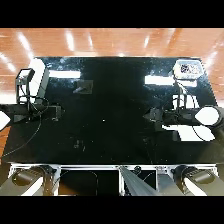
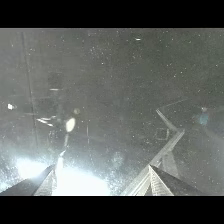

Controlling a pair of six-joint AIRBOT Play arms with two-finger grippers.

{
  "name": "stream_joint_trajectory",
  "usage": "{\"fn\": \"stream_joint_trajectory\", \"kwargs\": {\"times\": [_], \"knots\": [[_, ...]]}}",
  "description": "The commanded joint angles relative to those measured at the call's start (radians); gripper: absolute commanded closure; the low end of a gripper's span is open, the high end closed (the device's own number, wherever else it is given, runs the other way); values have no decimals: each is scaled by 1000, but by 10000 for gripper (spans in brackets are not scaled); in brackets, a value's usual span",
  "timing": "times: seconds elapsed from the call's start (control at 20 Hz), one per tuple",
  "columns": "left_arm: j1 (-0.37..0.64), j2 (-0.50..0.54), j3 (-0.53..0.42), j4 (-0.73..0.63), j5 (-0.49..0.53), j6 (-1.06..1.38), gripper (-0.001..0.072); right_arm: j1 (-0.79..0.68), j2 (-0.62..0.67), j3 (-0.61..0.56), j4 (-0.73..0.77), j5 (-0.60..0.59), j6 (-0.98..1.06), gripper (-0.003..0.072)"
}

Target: Fold the box and place the chain.

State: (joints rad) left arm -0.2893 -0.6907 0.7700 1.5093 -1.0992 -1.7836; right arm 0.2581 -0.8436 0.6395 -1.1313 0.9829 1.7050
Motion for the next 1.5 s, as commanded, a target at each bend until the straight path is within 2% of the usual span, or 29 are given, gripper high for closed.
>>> {"fn": "stream_joint_trajectory", "kwargs": {"times": [0.0, 0.65, 0.8, 0.9, 1.05, 1.2, 1.3, 1.45], "knots": [[1, 0, 1, 0, 0, 0, 91, -1, 0, 1, 0, 0, 0, -18], [1, 0, 1, 0, 0, 0, 92, -1, 0, 1, 0, -1, 0, -18], [1, -1, 1, 0, 7, 0, 91, -2, 0, 1, -8, -93, 0, -18], [1, -5, 1, 0, 86, 0, 91, -3, 0, 1, -50, -126, 0, -18], [1, -30, 1, 0, 312, 0, 92, -2, 0, 1, -56, -135, 0, -18], [1, -93, 1, -37, 469, 0, 92, -2, 0, 1, -56, -155, 0, -18], [1, -142, 1, -66, 502, 0, 92, -2, 0, 1, -55, -164, 0, -18], [0, -214, 1, -87, 493, 0, 92, -2, 0, 1, -55, -177, 0, -18]]}}
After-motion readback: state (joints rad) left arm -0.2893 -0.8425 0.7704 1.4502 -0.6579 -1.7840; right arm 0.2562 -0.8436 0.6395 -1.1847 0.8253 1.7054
